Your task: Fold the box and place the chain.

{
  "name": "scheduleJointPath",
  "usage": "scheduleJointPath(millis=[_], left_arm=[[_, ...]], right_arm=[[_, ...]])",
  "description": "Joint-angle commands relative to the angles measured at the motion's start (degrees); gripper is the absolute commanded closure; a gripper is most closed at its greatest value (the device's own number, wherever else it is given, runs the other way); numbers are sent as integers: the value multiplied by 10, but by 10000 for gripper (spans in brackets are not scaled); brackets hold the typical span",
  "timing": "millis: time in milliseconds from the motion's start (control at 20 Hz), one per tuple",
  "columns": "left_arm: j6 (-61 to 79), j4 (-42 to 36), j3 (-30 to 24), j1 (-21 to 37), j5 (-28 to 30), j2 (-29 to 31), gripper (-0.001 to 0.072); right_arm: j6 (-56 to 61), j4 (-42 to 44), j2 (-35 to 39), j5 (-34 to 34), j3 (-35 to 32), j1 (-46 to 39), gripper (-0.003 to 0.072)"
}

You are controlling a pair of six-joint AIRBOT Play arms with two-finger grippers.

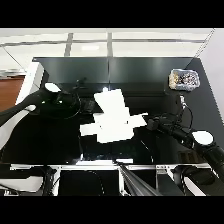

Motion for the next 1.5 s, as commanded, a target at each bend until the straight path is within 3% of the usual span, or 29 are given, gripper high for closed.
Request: scheduleJointPath(millis=[0, 50, 150, 200, 300, 400, 600, 750, 800, 900, 950, 1000, 1050, 1300, 1450], left_arm=[[147, -46, 53, -9, -154, -78, 44], [167, -38, 66, -11, -176, -90, 98], [177, 12, 94, -12, -193, -106, 135], [186, 43, 106, -12, -195, -107, 241], [205, 70, 124, -12, -202, -108, 252], [221, 60, 128, -15, -203, -109, 350], [222, 61, 128, -35, -196, -110, 389], [220, 61, 128, -54, -177, -110, 542], [220, 61, 128, -59, -178, -110, 561], [221, 61, 128, -63, -190, -110, 683], [221, 61, 128, -62, -202, -110, 684], [220, 62, 130, -60, -217, -110, 685], [218, 64, 132, -57, -231, -108, 686], [181, 93, 123, -65, -220, -34, 690], [255, 92, 70, -95, -70, 49, 689]], right_arm=[[0, 2, 1, -2, -1, 6, 676], [0, 2, 1, 5, -1, 7, 676], [0, 1, 1, 13, -1, 7, 676], [0, 1, 1, 13, -1, 7, 676], [0, 1, 1, 13, -1, 7, 676], [0, -3, 1, 13, -1, 7, 675], [0, -18, 1, 13, -1, 7, 676], [0, -18, 1, 17, -1, 7, 676], [0, -18, 1, 17, -1, 7, 676], [0, -19, 1, 18, -1, 7, 672], [0, -19, 1, 19, -1, 7, 570], [0, -19, 1, 19, 0, 6, 248], [0, -25, 1, 24, 5, 1, 41], [0, -301, 1, 188, 140, -56, 42], [-19, -433, 1, 273, 200, -53, 43]])
